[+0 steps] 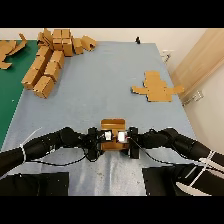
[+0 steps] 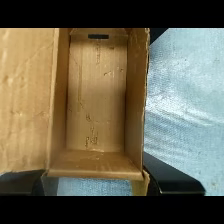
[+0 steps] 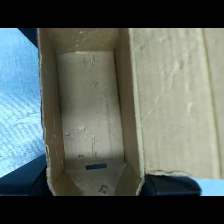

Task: Fold the box.

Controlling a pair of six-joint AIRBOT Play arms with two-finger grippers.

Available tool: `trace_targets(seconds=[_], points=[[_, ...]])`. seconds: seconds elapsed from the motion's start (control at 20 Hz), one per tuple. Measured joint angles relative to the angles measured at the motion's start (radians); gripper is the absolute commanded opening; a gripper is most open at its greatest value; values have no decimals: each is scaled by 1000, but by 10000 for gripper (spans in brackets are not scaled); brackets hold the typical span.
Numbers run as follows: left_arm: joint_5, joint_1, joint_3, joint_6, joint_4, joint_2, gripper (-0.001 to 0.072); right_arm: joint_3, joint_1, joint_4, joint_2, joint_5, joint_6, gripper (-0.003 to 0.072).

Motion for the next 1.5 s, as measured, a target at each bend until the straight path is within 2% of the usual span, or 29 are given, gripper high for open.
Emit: trace_targets(seconds=[0.4, 0.45, 0.5, 0.65, 1.05, 1.3, 1.5], points=[[4, 0, 0, 0, 0, 0, 531, 0, 0, -4, 0, -2, 0, 605], [4, 0, 0, 0, 0, 0, 531, 0, 0, -7, 0, -3, 0, 620], [4, 0, 0, 0, 0, 0, 531, 0, 0, -8, 0, -4, 0, 720], [6, 0, 0, 0, 0, 0, 530, 14, -2, -13, 2, -43, 3, 720], [12, 0, 0, -4, -2, 0, 531, 82, -136, -114, 58, -319, 103, 720], [9, 0, 0, -2, -1, 0, 531, 110, -245, -191, 185, -461, 233, 720], [6, 0, 0, -1, -1, 0, 531, 115, -267, -169, 286, -596, 282, 720]])
